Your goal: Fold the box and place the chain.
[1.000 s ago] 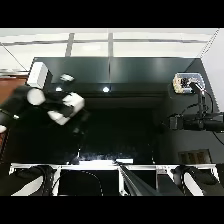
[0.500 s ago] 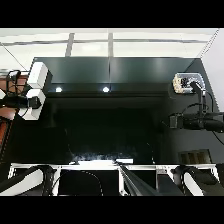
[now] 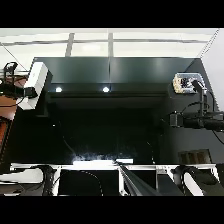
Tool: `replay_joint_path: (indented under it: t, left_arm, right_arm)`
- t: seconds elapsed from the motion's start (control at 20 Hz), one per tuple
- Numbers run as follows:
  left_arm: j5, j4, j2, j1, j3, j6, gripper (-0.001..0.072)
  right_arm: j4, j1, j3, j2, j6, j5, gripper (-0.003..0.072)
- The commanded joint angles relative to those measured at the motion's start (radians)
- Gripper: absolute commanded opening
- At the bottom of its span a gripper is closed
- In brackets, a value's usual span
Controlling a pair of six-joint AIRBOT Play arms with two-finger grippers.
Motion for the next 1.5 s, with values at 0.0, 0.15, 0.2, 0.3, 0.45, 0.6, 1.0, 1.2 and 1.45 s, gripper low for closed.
replay_joint_path:
  t: [0.0,0.15,0.2,0.3,0.45,0.6,1.0,1.2,1.45]
  left_arm:
    - [0.026,-0.104,-0.034,0.038,0.025,0.081,0.0356]
    - [0.054,-0.112,-0.068,0.027,0.025,0.093,0.0459]
    - [0.065,-0.096,-0.077,0.017,0.025,0.092,0.0702]
    - [0.076,-0.063,-0.077,0.010,0.033,0.040,0.0711]
    - [-0.039,-0.045,-0.046,0.011,0.120,0.024,0.0711]
    - [-0.220,-0.052,0.023,0.005,0.213,0.007,0.0708]
    - [-0.219,-0.276,0.486,-0.106,-0.163,-0.016,0.0023]
    - [0.063,-0.303,0.860,-0.277,-0.631,0.098,0.0024]
    - [0.098,-0.303,1.072,-0.290,-0.833,0.084,0.0025]
  right_arm:
    - [0.000,-0.001,0.000,0.001,0.000,-0.005,0.0004]
    - [0.000,-0.001,0.000,0.001,0.018,-0.032,0.0005]
    - [0.000,-0.001,0.000,0.001,0.022,-0.039,0.0004]
    - [0.000,-0.001,0.000,0.001,0.025,-0.032,0.0004]
    - [0.000,-0.001,0.000,0.001,0.025,0.006,0.0005]
    - [0.015,0.000,0.000,0.001,0.024,0.055,0.0005]
    - [-0.052,0.082,-0.030,0.163,0.020,-0.093,0.0005]
    - [-0.310,0.166,-0.125,0.208,0.018,-0.415,0.0005]
    - [-0.342,0.164,-0.206,0.207,0.018,-0.597,0.0003]
